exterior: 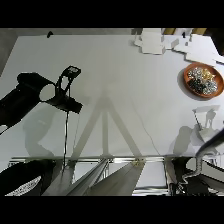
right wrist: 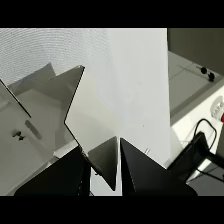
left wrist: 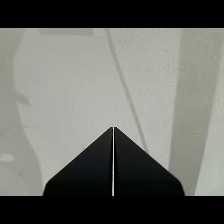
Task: Fold the box and place the chain.
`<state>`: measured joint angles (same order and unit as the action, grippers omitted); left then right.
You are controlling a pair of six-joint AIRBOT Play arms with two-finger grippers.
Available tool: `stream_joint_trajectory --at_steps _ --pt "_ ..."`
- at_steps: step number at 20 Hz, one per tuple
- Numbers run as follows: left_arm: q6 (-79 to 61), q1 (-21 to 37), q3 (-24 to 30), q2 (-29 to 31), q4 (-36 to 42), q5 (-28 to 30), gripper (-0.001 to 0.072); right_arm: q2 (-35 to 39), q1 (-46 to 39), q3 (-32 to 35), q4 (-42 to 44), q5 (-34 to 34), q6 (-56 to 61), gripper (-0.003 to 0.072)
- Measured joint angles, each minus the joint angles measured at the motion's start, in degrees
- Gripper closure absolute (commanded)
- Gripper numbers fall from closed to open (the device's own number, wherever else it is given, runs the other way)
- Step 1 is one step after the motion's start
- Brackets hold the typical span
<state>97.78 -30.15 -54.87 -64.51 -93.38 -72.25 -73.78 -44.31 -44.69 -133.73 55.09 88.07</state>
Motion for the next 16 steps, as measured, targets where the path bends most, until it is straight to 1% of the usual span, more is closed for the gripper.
stream_joint_trajectory --at_steps 1,5,9,11,16 --pt "0.00 0.00 0.00 0.00 -0.02 0.00 0.0702 -0.04 0.00 0.00 0.00 -0.46 0.02 0.0664" --pt "0.00 0.00 0.00 0.00 -0.02 0.00 0.0702 0.00 0.81 0.00 0.85 0.35 -0.26 0.0663" --pt "0.00 0.00 0.00 0.00 0.00 0.00 0.0702 2.75 6.47 0.00 4.22 3.74 -2.67 0.0663" --pt "0.00 0.00 0.00 0.00 0.00 0.00 0.0702 5.42 10.82 0.00 9.99 5.31 -4.72 0.0663" --pt "0.00 0.00 0.00 0.00 -0.02 0.00 0.0702 13.40 22.51 0.02 29.09 7.17 -11.13 0.0664"
